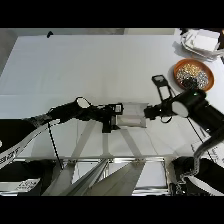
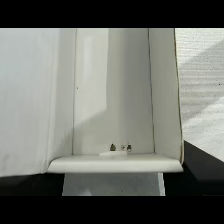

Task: Fold the box and place the chain.

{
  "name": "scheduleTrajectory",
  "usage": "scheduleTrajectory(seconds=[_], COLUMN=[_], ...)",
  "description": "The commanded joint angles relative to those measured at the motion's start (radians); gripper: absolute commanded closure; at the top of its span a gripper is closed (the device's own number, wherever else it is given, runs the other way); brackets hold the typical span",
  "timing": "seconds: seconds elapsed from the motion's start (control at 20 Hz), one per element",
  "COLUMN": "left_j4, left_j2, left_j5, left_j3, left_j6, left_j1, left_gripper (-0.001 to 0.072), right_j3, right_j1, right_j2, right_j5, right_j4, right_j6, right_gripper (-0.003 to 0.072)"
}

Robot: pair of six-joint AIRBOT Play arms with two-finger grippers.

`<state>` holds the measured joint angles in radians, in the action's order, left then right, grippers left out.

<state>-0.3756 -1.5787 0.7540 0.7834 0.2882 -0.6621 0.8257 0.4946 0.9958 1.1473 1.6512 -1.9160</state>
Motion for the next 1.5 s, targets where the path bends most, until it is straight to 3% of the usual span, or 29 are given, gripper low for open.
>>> scheduleTrajectory(seconds=[0.0, 0.15, 0.25, 0.45, 0.6, 0.8, 1.1, 1.2, 1.3, 1.4, 1.45], left_j4=[-0.001, -0.001, -0.001, -0.001, -0.001, -0.001, -0.001, -0.001, -0.001, 0.0, 0.001], left_j2=[0.0, 0.0, 0.0, 0.0, 0.0, 0.0, 0.0, 0.0, 0.0, 0.0, 0.0], left_j5=[0.002, 0.002, 0.002, 0.002, 0.002, 0.002, 0.002, 0.002, 0.002, 0.002, 0.003], left_j3=[0.0, 0.0, 0.0, 0.0, 0.0, 0.0, 0.0, 0.0, 0.0, 0.0, 0.0], left_j6=[0.0, 0.0, 0.0, 0.0, 0.0, 0.0, 0.0, 0.0, 0.0, 0.0, 0.0], left_j1=[0.0, 0.0, 0.0, 0.0, 0.0, 0.0, 0.0, 0.0, 0.0, 0.0, 0.0], left_gripper=[0.0346, 0.0346, 0.0346, 0.0346, 0.0345, 0.0346, 0.0346, 0.0346, 0.0346, 0.0346, 0.0345], right_j3=[0.125, 0.222, 0.288, 0.406, 0.45, 0.468, 0.468, 0.468, 0.468, 0.468, 0.468], right_j1=[-0.207, -0.46, -0.613, -0.8, -0.823, -0.82, -0.82, -0.82, -0.82, -0.82, -0.82], right_j2=[0.01, 0.127, 0.238, 0.449, 0.554, 0.65, 0.697, 0.701, 0.705, 0.705, 0.705], right_j5=[-0.024, -0.096, -0.139, -0.148, -0.184, -0.265, -0.259, -0.242, -0.228, -0.214, -0.21], right_j4=[0.053, 0.053, 0.052, 0.042, 0.036, -0.077, -0.101, -0.103, -0.104, -0.105, -0.105], right_j6=[0.185, 0.297, 0.338, 0.375, 0.393, 0.396, 0.395, 0.396, 0.396, 0.396, 0.396], right_gripper=[0.023, 0.0234, 0.0278, 0.0278, 0.0278, 0.0287, 0.0298, 0.0459, 0.047, 0.0648, 0.067])
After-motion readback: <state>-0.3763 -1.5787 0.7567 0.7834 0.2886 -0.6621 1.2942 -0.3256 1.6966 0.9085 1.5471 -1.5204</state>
